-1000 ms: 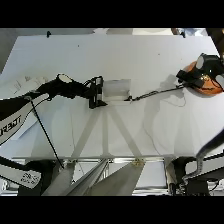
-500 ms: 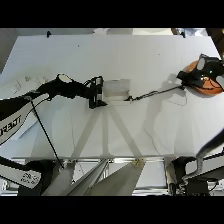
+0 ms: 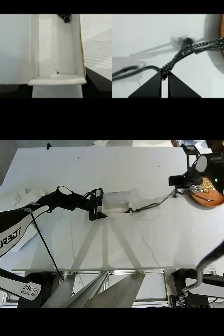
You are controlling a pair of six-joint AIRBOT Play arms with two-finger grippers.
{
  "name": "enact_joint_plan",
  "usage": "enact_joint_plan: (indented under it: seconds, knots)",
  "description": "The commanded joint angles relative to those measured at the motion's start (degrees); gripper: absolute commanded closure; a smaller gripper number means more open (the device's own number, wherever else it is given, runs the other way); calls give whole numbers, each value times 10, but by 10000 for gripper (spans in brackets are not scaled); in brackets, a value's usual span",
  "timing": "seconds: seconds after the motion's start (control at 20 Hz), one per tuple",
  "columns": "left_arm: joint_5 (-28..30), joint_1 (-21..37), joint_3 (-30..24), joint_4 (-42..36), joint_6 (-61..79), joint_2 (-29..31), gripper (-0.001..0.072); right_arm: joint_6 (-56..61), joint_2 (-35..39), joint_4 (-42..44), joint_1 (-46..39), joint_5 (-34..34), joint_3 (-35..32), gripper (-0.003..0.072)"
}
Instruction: Fold the box and place the chain.
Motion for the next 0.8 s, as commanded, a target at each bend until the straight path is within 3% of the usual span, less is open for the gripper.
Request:
enact_joint_plan:
  seconds: [0.0, 0.2, 0.4, 0.75]
  knots:
    - [0, 0, 0, 0, 0, 0, 317, -52, 66, 24, 88, 41, 0, 669]
    - [0, 0, 0, 0, 0, 0, 317, -94, 83, 94, 188, 50, 0, 669]
    - [0, 0, 0, 0, 0, 0, 317, -108, 82, 112, 266, -21, 0, 669]
    - [0, 0, 0, 0, 0, 0, 317, -111, 50, 153, 294, -59, 0, 672]
